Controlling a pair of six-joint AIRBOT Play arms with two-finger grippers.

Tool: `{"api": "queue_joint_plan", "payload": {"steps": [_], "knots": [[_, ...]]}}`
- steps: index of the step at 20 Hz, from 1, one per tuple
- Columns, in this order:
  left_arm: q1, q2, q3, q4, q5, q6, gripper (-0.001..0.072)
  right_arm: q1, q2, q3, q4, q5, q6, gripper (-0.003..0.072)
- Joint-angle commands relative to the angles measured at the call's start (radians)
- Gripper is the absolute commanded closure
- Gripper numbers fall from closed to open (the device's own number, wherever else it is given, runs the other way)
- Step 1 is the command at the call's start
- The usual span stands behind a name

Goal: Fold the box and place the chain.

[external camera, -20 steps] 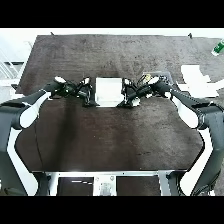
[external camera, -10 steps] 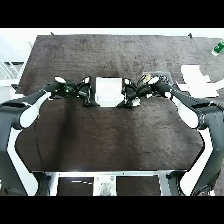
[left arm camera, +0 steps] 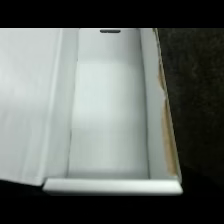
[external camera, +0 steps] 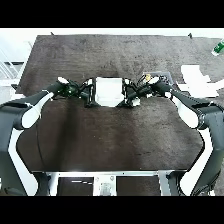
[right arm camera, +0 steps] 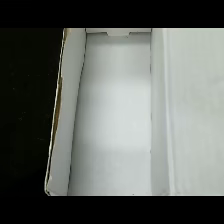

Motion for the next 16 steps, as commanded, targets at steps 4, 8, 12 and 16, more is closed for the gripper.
{"api": "queue_joint_plan", "payload": {"steps": [4, 8, 12, 16], "knots": [[-0.002, 0.0, 0.0, 0.009, -0.004, 0.017, 0.0243, 0.001, 0.0, 0.0, 0.0, 0.002, 0.0, 0.0263], [-0.002, 0.0, 0.0, 0.011, -0.002, 0.017, 0.0241, 0.001, 0.0, 0.0, 0.0, 0.002, 0.0, 0.0263], [-0.002, 0.0, 0.0, 0.007, 0.002, 0.016, 0.024, 0.001, 0.0, 0.0, 0.0, 0.002, 0.0, 0.0263], [-0.002, 0.0, 0.0, 0.003, 0.001, 0.016, 0.024, 0.001, 0.0, 0.0, 0.0, 0.002, 0.0, 0.0263]]}}
